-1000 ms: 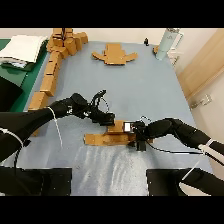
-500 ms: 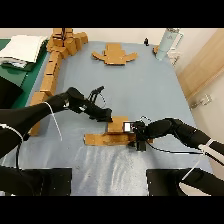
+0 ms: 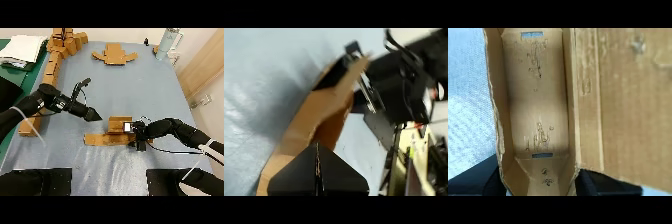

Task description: Fold the box.

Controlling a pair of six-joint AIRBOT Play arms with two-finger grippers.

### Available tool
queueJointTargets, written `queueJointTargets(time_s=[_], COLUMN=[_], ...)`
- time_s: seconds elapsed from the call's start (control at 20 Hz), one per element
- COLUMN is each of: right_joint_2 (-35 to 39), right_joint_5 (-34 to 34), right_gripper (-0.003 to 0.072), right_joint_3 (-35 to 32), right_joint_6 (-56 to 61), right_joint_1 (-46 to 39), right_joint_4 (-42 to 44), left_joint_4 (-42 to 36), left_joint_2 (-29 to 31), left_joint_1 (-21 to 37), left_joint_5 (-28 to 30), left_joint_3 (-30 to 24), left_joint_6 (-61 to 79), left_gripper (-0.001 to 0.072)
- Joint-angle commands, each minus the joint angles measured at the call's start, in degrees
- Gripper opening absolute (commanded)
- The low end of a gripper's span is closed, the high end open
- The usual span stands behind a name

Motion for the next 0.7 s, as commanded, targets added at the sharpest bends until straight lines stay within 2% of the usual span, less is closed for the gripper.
queueJointTargets(time_s=[0.0, 0.25, 0.35, 0.4, 0.45, 0.5, 0.65], right_joint_2=[0.04, 0.04, 0.04, 0.04, 0.04, 0.04, 0.04], right_joint_5=[-0.02, 0.0, 0.0, 0.0, 0.0, 0.0, 0.0], right_gripper=[0.0543, 0.0543, 0.0543, 0.0543, 0.0543, 0.0543, 0.0543], right_joint_3=[0.02, 0.02, 0.02, 0.02, 0.02, 0.02, 0.02], right_joint_6=[0.02, 0.02, 0.02, 0.02, 0.02, 0.02, 0.02], right_joint_1=[0.07, 0.04, 0.04, 0.04, 0.04, 0.04, 0.04], right_joint_4=[0.02, 0.02, 0.0, 0.0, 0.0, 0.02, 0.0], left_joint_4=[-0.48, 6.93, 5.68, 5.7, 5.75, 5.75, 5.97], left_joint_2=[7.02, 15.02, 15.58, 15.26, 14.86, 14.38, 12.46], left_joint_1=[-3.48, -16.96, -17.59, -17.57, -17.57, -17.57, -17.29], left_joint_5=[3.69, 23.52, 26.73, 28.04, 29.2, 30.97, 32.89], left_joint_3=[-6.8, -16.41, -19.26, -20.22, -20.76, -21.09, -20.96], left_joint_6=[12.72, 21.88, 30.75, 32.94, 34.38, 34.71, 34.73], left_gripper=[0.0011, 0.0011, 0.0014, 0.005, 0.0414, 0.0703, 0.0701])
